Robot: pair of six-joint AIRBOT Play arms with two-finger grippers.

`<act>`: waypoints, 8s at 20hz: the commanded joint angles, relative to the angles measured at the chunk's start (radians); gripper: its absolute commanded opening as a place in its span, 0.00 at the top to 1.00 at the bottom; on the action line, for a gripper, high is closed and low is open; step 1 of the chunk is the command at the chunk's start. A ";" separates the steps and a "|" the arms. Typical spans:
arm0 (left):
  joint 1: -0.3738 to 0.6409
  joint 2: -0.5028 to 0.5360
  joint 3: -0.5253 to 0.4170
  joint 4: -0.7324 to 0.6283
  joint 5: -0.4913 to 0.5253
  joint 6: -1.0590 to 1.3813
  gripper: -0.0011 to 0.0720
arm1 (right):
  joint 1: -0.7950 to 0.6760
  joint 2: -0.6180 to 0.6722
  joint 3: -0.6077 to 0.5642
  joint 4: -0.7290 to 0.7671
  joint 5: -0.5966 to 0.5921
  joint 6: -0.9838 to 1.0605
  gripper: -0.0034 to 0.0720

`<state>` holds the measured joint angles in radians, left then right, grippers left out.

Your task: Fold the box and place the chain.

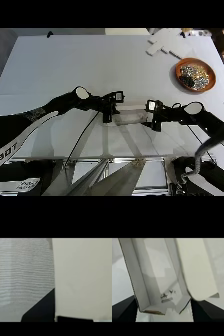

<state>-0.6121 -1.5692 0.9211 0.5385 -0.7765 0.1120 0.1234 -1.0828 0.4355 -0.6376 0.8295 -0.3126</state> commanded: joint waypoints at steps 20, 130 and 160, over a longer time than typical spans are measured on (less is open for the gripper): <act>0.000 0.000 0.000 0.000 0.002 -0.001 0.97 | -0.095 -0.200 0.010 0.131 0.096 -0.269 0.06; -0.031 0.373 0.000 0.336 -0.313 -0.532 0.97 | -0.068 -0.266 0.039 0.108 0.092 -0.264 0.34; -0.116 0.063 0.053 0.012 0.274 -0.366 0.98 | -0.068 -0.266 0.039 0.108 0.095 -0.264 0.34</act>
<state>-0.7563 -1.5486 0.9730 0.5350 -0.4404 -0.2546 0.0555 -1.3483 0.4740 -0.5320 0.9257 -0.5800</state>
